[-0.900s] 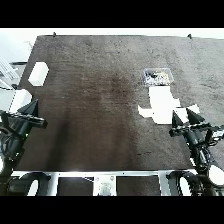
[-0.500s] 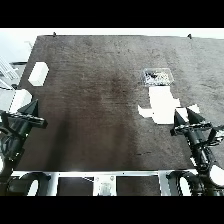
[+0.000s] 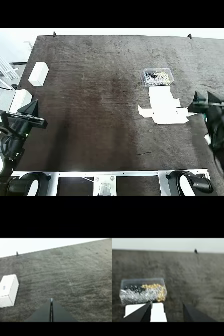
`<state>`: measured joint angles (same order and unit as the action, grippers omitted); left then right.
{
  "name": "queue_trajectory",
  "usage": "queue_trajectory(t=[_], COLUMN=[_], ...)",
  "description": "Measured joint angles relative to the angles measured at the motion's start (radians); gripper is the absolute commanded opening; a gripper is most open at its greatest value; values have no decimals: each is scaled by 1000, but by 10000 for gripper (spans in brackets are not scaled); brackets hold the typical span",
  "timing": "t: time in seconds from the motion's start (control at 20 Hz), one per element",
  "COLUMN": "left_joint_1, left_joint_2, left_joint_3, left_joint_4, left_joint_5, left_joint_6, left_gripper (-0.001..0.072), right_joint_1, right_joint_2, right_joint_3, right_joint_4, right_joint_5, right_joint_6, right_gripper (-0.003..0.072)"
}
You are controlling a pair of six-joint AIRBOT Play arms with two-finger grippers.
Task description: Fold the box and place the chain.
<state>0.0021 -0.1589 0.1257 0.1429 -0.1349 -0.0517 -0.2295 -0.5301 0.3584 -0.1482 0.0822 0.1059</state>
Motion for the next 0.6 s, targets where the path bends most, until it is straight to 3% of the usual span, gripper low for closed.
queue_trajectory(t=[0.1, 0.15, 0.3, 0.6], left_joint_1=[0, 0, 0, 0], left_joint_2=[0, 0, 0, 0], left_joint_3=[0, 0, 0, 0], left_joint_4=[0, 0, 0, 0], left_joint_5=[0, 0, 0, 0], left_joint_6=[0, 0, 0, 0], left_gripper=[22, 22, 22, 22], right_joint_1=[-108, -163, -322, -496], right_joint_2=[-226, -327, -598, -923], right_joint_3=[127, 198, 446, 978], right_joint_4=[-41, -84, -312, -719], right_joint_5=[166, 259, 582, 1048], right_joint_6=[66, 122, 366, 715], right_gripper=[454, 497, 528, 540])
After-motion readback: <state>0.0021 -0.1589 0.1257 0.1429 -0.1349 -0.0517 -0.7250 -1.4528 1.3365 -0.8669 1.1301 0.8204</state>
